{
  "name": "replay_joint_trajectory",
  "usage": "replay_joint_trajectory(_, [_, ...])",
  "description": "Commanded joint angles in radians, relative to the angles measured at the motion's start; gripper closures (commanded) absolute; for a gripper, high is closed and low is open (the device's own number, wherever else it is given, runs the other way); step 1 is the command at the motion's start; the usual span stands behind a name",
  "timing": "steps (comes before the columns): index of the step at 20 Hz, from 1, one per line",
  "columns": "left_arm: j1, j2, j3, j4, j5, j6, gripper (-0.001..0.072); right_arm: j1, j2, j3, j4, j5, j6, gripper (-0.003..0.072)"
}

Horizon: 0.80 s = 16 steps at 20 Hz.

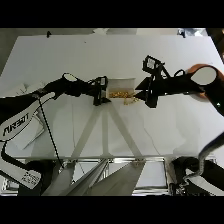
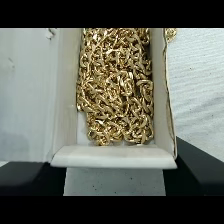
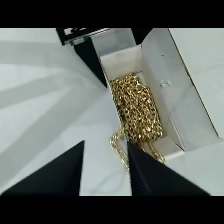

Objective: Fold the box and place the chain.

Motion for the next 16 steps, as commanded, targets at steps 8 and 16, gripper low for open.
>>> replay_joint_trajectory(8, [0.001,0.0,0.0,0.0,0.0,0.0,0.0385,-0.057,-0.223,0.069,-0.211,0.04,-0.127,0.0201])
replay_joint_trajectory(16, [0.001,0.0,0.0,0.0,0.0,0.0,0.0385,0.005,-0.443,0.069,-0.085,-0.2,-0.301,0.0199])
